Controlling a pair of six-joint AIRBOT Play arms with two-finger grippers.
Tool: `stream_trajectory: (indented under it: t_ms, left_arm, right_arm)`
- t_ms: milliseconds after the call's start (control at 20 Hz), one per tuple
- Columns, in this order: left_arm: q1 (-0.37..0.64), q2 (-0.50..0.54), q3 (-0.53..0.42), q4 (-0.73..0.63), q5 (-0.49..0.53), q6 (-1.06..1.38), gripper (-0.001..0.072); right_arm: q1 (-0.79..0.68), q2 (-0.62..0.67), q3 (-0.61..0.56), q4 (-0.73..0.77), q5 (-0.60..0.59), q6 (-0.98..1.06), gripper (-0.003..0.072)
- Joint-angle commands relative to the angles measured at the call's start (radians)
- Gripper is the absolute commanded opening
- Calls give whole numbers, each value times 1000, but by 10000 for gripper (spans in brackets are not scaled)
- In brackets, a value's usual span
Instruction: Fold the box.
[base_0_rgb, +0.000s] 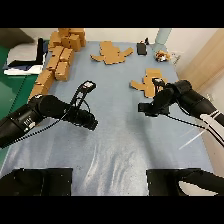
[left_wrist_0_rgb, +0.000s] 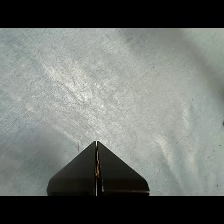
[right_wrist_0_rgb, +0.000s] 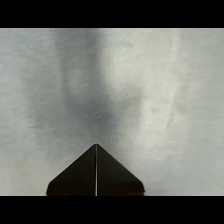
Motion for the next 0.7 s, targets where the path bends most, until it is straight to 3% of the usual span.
stream_trajectory:
  t_ms: [0,100,150,300,400,650]
  left_arm:
    - [0,0,-1,0,0,0,16]
    - [0,0,-1,0,0,0,16]
    - [0,0,-1,0,0,0,16]
    - [0,0,-1,0,0,0,16]
    - [0,0,-1,0,0,0,16]
    - [0,0,-1,0,0,0,16]
  right_arm:
    - [-12,-25,12,-154,37,11,7]
    - [-91,-60,89,-244,24,-3,8]
    - [-163,-89,155,-241,18,-61,45]
    - [-434,-238,401,-97,18,-261,284]
    - [-631,-383,576,120,29,-422,378]
    - [-937,-663,811,460,37,-562,386]
